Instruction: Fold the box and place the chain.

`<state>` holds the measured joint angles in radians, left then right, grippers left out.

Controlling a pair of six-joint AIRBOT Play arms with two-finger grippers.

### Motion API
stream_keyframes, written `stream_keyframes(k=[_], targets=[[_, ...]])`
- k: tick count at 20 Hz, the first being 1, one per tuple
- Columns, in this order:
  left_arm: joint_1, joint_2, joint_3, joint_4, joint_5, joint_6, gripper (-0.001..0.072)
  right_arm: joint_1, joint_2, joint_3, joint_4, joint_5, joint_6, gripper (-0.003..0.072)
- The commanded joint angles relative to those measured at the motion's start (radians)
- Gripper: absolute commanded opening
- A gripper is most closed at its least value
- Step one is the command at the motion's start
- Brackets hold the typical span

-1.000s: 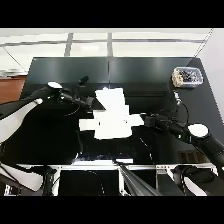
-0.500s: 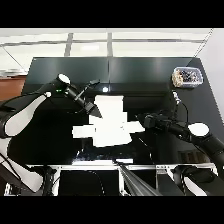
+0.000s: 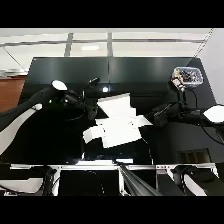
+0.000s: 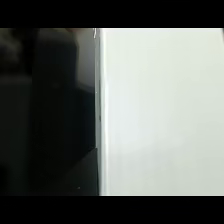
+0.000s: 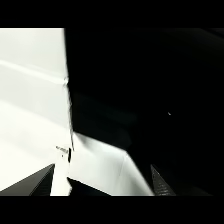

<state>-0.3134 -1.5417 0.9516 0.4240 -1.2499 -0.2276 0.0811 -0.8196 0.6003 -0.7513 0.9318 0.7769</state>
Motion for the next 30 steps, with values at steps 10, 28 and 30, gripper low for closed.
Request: stream_keyframes(k=[10,28,30], targets=[[-0.143,0.051,-0.092,0.100,0.412,0.496,0.0024,0.178,-0.019,-0.088,-0.233,-0.064,-0.202,0.0711],[-0.143,0.051,-0.092,0.148,0.325,0.482,0.0025,0.354,-0.214,-0.160,0.021,-0.180,-0.794,0.0710],[-0.143,0.051,-0.092,0.148,0.325,0.482,0.0025,0.389,-0.220,-0.160,0.025,-0.196,-0.795,0.0710]])
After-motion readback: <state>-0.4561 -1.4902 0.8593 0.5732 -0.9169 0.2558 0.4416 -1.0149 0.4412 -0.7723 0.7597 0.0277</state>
